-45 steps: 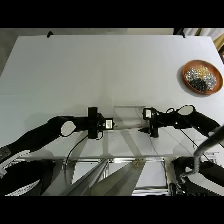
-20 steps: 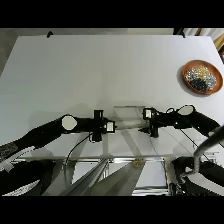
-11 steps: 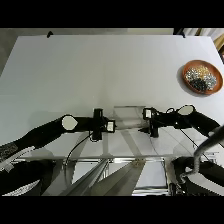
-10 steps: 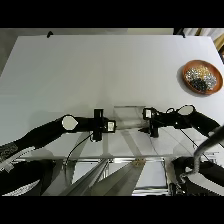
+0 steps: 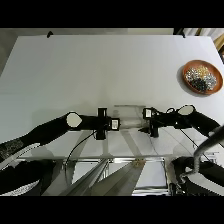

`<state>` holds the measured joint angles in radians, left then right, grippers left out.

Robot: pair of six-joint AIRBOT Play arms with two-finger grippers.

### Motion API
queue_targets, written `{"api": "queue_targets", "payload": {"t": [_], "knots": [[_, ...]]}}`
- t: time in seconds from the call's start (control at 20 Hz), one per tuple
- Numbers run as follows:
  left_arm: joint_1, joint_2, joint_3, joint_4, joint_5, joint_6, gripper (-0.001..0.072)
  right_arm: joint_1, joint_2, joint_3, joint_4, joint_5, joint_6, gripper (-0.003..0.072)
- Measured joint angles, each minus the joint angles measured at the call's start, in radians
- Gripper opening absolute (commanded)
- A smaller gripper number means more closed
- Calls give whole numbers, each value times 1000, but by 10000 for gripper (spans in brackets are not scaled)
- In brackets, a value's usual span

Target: Fold the box and place the chain.

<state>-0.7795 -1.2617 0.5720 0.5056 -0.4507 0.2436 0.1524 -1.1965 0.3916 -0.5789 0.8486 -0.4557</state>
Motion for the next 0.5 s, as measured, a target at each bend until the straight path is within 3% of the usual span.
{"api": "queue_targets", "payload": {"t": [0.25,0.3,0.35,0.5], "knots": [[-5,-31,23,-4,9,-17,152,0,0,0,0,0,0,441],[-8,-37,25,-3,11,-21,188,0,0,0,0,0,-1,441],[-13,-43,27,-3,12,-24,298,0,0,0,0,0,-1,441],[-29,-57,31,-8,20,-30,308,0,0,0,0,0,-2,441]]}}
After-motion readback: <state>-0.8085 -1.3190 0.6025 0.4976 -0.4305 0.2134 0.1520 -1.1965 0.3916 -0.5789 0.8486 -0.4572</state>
